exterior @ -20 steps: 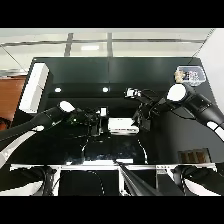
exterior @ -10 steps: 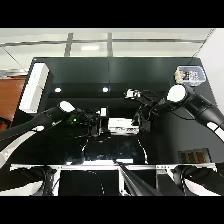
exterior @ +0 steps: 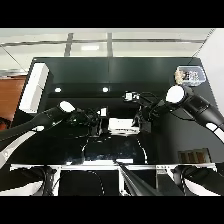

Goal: Fold the box and place the chain.

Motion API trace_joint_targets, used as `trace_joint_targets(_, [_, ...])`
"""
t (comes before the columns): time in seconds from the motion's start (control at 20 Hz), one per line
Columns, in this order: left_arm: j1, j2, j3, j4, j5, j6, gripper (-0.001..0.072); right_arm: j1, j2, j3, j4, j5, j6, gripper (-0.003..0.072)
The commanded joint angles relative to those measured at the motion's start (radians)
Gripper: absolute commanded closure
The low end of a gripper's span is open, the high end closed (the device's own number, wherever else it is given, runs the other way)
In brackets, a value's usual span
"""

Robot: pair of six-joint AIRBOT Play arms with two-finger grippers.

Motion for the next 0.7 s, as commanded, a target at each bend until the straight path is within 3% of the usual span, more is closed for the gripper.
trace_joint_targets(0.0, [0.001,0.000,0.001,0.001,0.003,0.000,0.0312,0.009,0.001,0.000,-0.019,-0.010,0.000,0.0532])
trace_joint_targets(0.1, [0.001,0.000,0.001,0.001,0.002,0.000,0.0313,0.013,0.001,0.000,-0.023,-0.008,0.000,0.0519])
trace_joint_targets(0.15, [0.001,0.000,0.001,0.001,0.003,0.000,0.0312,0.013,0.001,0.000,-0.022,-0.009,0.000,0.0426])
trace_joint_targets(0.65, [0.001,0.000,0.001,0.001,0.003,0.000,0.0313,0.037,0.000,-0.019,-0.026,-0.016,0.000,0.0421])
